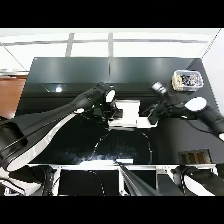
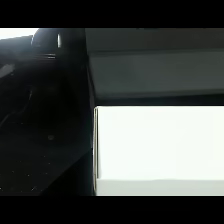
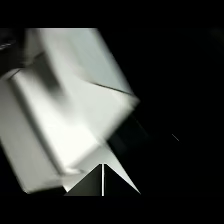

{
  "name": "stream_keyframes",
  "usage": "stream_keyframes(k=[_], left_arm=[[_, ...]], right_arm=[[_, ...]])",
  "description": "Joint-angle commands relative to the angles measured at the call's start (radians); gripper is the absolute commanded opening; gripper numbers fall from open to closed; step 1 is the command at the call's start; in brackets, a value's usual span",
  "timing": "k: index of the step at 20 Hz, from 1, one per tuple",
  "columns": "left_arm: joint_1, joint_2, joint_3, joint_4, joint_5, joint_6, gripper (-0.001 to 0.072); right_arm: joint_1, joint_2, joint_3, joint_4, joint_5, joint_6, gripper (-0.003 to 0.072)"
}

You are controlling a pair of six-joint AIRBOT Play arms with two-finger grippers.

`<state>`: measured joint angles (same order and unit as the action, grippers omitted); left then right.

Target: Fold the box and place the chain.

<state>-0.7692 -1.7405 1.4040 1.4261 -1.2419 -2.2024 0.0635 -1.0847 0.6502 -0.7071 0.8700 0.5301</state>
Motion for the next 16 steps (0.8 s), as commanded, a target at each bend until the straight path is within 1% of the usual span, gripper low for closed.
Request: stream_keyframes(k=[1,3,4,6,7,9,10,12,14,16], left_arm=[[0.0,-0.001,0.001,0.001,-0.001,-0.001,0.0028],[0.001,-0.001,0.001,0.001,-0.001,-0.001,0.0028],[0.001,-0.001,0.001,0.001,-0.001,-0.001,0.0028],[0.001,-0.001,0.001,0.002,0.0,-0.001,0.0028],[0.001,-0.001,0.001,0.002,0.0,-0.001,0.0028],[0.001,-0.001,0.001,0.002,0.001,-0.001,0.0028],[0.001,-0.001,0.001,0.002,0.0,-0.001,0.0028],[0.0,-0.001,0.001,0.002,0.0,-0.001,0.0028],[0.001,-0.001,0.001,0.002,0.0,-0.001,0.0028],[0.001,-0.001,0.001,0.002,0.0,-0.001,0.0028]], right_arm=[[-0.277,0.06,0.011,-0.098,0.026,0.466,0.0012],[-0.419,0.057,-0.028,-0.098,-0.029,0.626,0.0012],[-0.463,0.048,-0.055,-0.098,-0.012,0.687,0.0011],[-0.472,0.0,-0.089,-0.098,0.092,0.718,0.0011],[-0.447,-0.042,-0.095,-0.098,0.157,0.702,0.0011],[-0.362,-0.137,-0.095,-0.07,0.244,0.638,0.0012],[-0.316,-0.177,-0.095,-0.037,0.255,0.603,0.0012],[-0.227,-0.233,-0.092,0.063,0.237,0.532,0.0013],[-0.159,-0.246,-0.08,0.155,0.206,0.48,0.0014],[-0.124,-0.246,-0.037,0.182,0.228,0.454,0.0014]])
